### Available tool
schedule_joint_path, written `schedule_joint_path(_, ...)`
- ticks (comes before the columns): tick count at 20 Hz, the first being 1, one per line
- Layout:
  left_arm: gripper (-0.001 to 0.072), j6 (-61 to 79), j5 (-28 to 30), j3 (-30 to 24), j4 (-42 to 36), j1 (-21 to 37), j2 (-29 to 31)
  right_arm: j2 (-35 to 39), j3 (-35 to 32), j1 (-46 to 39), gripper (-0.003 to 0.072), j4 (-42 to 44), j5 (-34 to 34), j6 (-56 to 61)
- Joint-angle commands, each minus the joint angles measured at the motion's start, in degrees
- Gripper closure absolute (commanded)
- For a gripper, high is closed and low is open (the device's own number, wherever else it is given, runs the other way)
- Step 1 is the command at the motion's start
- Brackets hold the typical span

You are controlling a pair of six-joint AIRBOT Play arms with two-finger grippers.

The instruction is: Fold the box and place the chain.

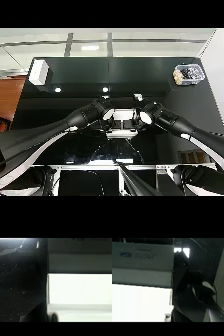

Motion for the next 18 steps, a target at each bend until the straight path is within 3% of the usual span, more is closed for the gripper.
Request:
schedule_joint_path(1, 0.0681, 0.0, 0.0, 0.0, -0.1, 0.0, 0.0, -0.1, 0.1, 0.1, 0.0481, -0.1, 1.1, 0.0)
schedule_joint_path(6, 0.0682, 0.0, 0.0, 0.0, -0.1, 0.0, 0.0, -0.4, 0.1, 0.1, 0.0482, -0.3, 1.4, 0.0)
schedule_joint_path(7, 0.0681, 0.0, 0.0, 0.0, 0.0, 0.0, 0.0, -0.5, 0.1, 0.1, 0.0613, -0.2, 1.4, 0.0)
schedule_joint_path(8, 0.0681, 0.0, 0.0, 0.0, -0.1, 0.0, 0.0, -0.5, 0.1, 0.1, 0.0662, -0.3, 1.3, 0.0)
schedule_joint_path(13, 0.0681, 0.0, 0.0, 0.0, 0.0, 0.0, 0.0, -0.5, 0.1, 0.1, 0.0657, -0.5, 1.3, 0.0)
schedule_joint_path(14, 0.0681, 0.0, 0.0, 0.0, 0.0, 0.0, 0.0, -0.4, 0.1, 0.1, 0.0547, -0.2, 1.3, 0.0)
schedule_joint_path(15, 0.0681, 0.0, 0.0, 0.0, 0.0, 0.0, 0.0, -0.2, 0.1, 0.1, 0.0389, 0.2, 1.3, 0.0)
schedule_joint_path(18, 0.0681, 0.0, 0.0, 0.0, 0.0, 0.0, 0.0, 1.4, 0.2, 0.1, 0.0362, 0.1, 2.1, -0.5)
